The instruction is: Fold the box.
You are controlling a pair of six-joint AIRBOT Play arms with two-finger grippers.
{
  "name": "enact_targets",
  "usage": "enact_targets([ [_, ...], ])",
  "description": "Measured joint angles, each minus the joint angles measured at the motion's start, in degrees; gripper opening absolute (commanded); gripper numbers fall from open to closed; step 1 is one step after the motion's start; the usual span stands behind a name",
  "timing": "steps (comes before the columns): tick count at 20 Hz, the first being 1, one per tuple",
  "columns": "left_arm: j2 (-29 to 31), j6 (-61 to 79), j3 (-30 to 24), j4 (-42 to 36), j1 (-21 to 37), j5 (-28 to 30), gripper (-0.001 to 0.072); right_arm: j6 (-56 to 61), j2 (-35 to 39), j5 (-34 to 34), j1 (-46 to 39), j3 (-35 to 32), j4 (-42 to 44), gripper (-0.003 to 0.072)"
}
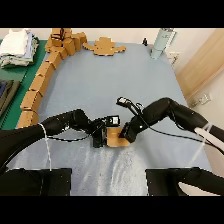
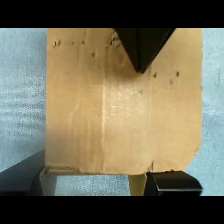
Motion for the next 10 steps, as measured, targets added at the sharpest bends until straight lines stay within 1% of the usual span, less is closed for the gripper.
enact_targets([
  [3, 0.0, 0.0, 0.0, 0.0, 0.0, 0.0, 0.0524, -0.3, 4.8, 6.8, 5.6, -3.0, -7.1, 0.0003],
  [5, 0.0, 0.0, 0.0, 0.0, 0.0, 0.0, 0.0524, -0.4, 7.4, 12.5, 9.5, -5.4, -12.9, 0.0003],
  [8, 0.0, 0.0, 0.0, 0.0, 0.0, 0.0, 0.0524, -0.5, 9.9, 22.0, 15.3, -9.5, -22.7, 0.0003],
  [10, 0.0, 0.0, 0.0, 0.0, 0.0, 0.0, 0.0524, -0.5, 10.9, 26.5, 18.9, -11.5, -28.6, 0.0004],
])
